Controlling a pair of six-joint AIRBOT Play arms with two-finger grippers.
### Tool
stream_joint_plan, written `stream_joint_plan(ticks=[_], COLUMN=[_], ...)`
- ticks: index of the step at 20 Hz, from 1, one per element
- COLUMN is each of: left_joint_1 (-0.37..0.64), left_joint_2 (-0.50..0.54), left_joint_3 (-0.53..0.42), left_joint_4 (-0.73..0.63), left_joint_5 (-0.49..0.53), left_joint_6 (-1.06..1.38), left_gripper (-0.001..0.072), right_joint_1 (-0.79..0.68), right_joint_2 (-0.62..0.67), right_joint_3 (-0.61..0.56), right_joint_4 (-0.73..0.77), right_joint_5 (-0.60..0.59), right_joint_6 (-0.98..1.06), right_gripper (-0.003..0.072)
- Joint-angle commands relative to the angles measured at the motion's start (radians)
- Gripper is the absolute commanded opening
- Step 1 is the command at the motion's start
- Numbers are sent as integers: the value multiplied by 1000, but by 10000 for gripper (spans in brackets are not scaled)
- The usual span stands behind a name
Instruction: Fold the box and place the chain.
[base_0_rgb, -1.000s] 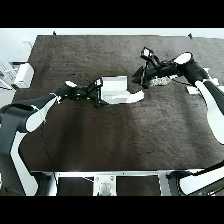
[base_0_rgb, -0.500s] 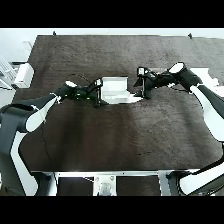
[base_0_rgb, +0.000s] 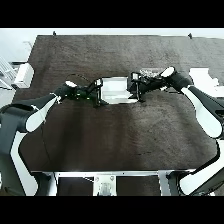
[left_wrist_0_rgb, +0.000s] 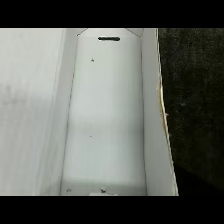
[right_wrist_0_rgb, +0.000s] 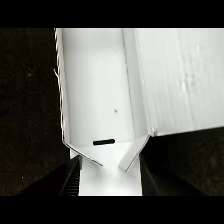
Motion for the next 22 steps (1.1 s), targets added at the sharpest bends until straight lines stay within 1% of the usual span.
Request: stream_joint_plan(ticks=[1,2,4,7,10,13,14,15,17,18,19,20,21,22], left_joint_1=[0,0,0,0,0,0,0,0,0,0,0,0,0,0], left_joint_2=[0,0,0,0,0,0,0,1,0,0,0,0,0,0], left_joint_3=[0,0,0,0,0,0,0,0,0,0,0,0,0,0], left_joint_4=[0,0,0,-1,-1,-2,-2,-2,-2,-2,-2,-2,-2,-2], left_joint_5=[0,0,0,0,0,0,0,0,0,0,0,0,0,0], left_joint_6=[0,0,0,0,0,0,0,0,0,0,0,0,0,0], left_gripper=[470,470,470,470,470,470,470,470,470,470,470,470,470,470], right_joint_1=[7,7,11,31,56,55,51,49,45,43,42,43,43,43], right_joint_2=[-10,-10,-10,-20,-39,-40,-40,-40,-40,-40,-40,-40,-40,-40], right_joint_3=[1,0,0,0,0,1,0,1,1,1,1,1,1,1], right_joint_4=[58,89,121,122,122,121,120,121,119,120,116,112,112,111], right_joint_5=[-3,7,10,15,18,9,-10,-26,-33,-34,-33,-32,-32,-32], right_joint_6=[-2,-2,-3,-3,-3,-3,-3,-3,-9,-11,-11,-11,-11,-11], right_gripper=[316,285,282,263,277,402,481,521,525,620,621,643,717,717])
